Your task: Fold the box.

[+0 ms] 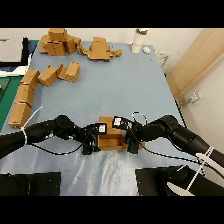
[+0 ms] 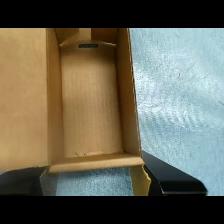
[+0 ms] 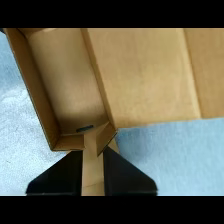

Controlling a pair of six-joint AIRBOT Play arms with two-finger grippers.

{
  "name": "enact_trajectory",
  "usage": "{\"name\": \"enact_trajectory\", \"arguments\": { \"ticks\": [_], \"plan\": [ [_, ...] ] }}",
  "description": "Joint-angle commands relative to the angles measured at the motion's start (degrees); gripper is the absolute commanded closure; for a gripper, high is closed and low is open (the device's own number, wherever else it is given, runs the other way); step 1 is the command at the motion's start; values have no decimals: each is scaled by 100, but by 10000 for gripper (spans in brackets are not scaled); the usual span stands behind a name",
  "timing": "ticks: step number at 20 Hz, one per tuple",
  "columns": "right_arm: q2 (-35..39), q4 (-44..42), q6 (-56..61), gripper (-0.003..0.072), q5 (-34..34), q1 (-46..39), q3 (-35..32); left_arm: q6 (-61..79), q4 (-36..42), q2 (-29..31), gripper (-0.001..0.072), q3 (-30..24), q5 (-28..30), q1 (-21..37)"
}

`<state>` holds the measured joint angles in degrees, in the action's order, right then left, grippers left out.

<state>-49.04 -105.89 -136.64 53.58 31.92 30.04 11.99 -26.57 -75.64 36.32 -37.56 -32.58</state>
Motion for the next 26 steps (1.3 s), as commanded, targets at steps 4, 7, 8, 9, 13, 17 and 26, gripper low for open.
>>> {"name": "enact_trajectory", "arguments": {
  "ticks": [4, 7, 8, 9, 13, 17, 26],
  "plan": [
    [-7, -46, -247, 603, -184, 61, -15, 4, 0, -2, 182, 4, 7, 4],
    [-4, -44, -247, 602, -212, 61, -96, 4, 0, -2, 182, 4, 7, 4],
    [-4, -46, -247, 602, -221, 61, -129, 4, 0, -2, 182, 4, 7, 4],
    [-4, -79, -249, 597, -219, 63, -146, 4, 0, -2, 182, 4, 7, 4],
    [13, -61, -247, 532, -212, 61, -157, 4, 0, -2, 182, 4, 7, 4],
    [20, 264, -205, 384, -149, 59, -157, 4, 0, -2, 182, 4, 7, 4],
    [330, 468, 761, 386, 1021, 57, -157, 4, 0, -2, 182, 4, 7, 4]
  ]
}}
